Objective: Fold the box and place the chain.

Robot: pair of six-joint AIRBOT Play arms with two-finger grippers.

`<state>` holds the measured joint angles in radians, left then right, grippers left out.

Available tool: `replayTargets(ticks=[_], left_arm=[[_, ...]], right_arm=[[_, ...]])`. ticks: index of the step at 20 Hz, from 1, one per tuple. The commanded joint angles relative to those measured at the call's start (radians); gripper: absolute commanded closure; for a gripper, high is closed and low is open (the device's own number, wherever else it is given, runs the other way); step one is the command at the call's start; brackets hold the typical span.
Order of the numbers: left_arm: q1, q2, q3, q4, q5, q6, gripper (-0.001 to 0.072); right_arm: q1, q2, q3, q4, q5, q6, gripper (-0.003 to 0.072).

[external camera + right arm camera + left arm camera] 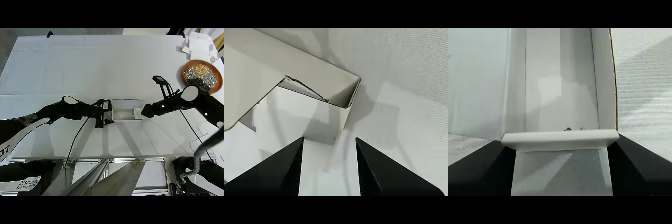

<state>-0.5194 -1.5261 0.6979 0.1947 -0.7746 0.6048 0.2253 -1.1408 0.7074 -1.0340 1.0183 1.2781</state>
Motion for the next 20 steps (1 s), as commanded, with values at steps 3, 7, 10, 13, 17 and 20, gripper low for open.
replayTargets(ticks=[3,7,10,13,17,20], left_arm=[[0.0,0.001,0.0,0.0,0.0,0.0,0.0559],[0.0,0.001,0.0,0.0,0.0,0.0,0.0559],[0.0,0.001,0.0,0.0,0.0,0.0,0.0559],[0.0,0.001,0.0,0.0,0.0,0.0,0.0559],[0.0,0.001,0.0,0.0,0.0,0.0,0.0559],[0.0,0.001,0.0,0.0,0.0,0.0,0.0559]], right_arm=[[0.101,-0.028,0.002,-0.19,-0.068,0.203,0.0162],[0.147,-0.049,0.002,-0.193,-0.093,0.264,0.0191],[0.167,-0.05,0.01,-0.195,-0.096,0.287,0.0193],[0.169,-0.056,0.037,-0.202,-0.092,0.323,0.0233],[0.209,-0.056,0.067,-0.272,-0.091,0.407,0.0235],[0.246,-0.098,0.089,-0.325,-0.063,0.475,0.0236]])
